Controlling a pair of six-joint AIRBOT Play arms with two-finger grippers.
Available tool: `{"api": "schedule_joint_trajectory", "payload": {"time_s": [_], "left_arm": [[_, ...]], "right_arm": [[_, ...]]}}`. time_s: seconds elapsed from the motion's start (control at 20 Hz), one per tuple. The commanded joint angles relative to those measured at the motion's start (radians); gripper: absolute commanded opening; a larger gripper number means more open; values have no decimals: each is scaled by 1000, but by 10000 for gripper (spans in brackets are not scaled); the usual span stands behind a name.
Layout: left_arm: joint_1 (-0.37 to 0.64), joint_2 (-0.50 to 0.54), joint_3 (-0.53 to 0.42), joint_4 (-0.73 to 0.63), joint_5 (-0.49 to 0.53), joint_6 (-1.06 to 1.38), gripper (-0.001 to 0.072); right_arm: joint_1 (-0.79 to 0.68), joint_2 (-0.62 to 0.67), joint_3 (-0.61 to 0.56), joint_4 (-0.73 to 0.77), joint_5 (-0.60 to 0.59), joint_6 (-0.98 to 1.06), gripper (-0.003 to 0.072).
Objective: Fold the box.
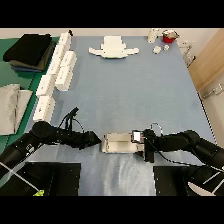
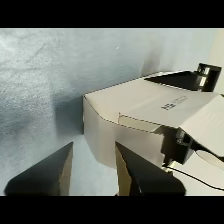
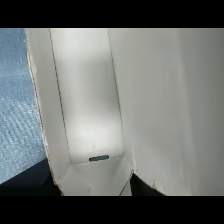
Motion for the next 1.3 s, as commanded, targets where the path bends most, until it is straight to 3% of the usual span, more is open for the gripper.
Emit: {"api": "schedule_joint_trajectory", "payload": {"time_s": [0.0, 0.35, 0.45, 0.6, 0.65, 1.0, 1.25], "left_arm": [[-16, -58, 2, -49, -7, 83, 401], [-241, -61, 51, 9, 201, -92, 400], [-301, -61, 82, 113, 221, -225, 399], [-388, -63, 139, 379, 218, -527, 395], [-416, -72, 159, 445, 205, -594, 342], [-594, -275, 381, 799, 36, -993, 342], [-683, -432, 528, 901, -90, -1078, 342]], "right_arm": [[0, 0, 0, 1, 0, 0, 499], [0, 0, 1, 0, 0, 0, 499], [0, 0, 0, 0, 0, 0, 499], [0, 0, 0, 0, 0, 0, 499], [0, 0, 0, 0, 0, 0, 499], [0, 0, 0, 0, 0, 0, 499], [0, 0, 0, 0, 0, 0, 499]]}}
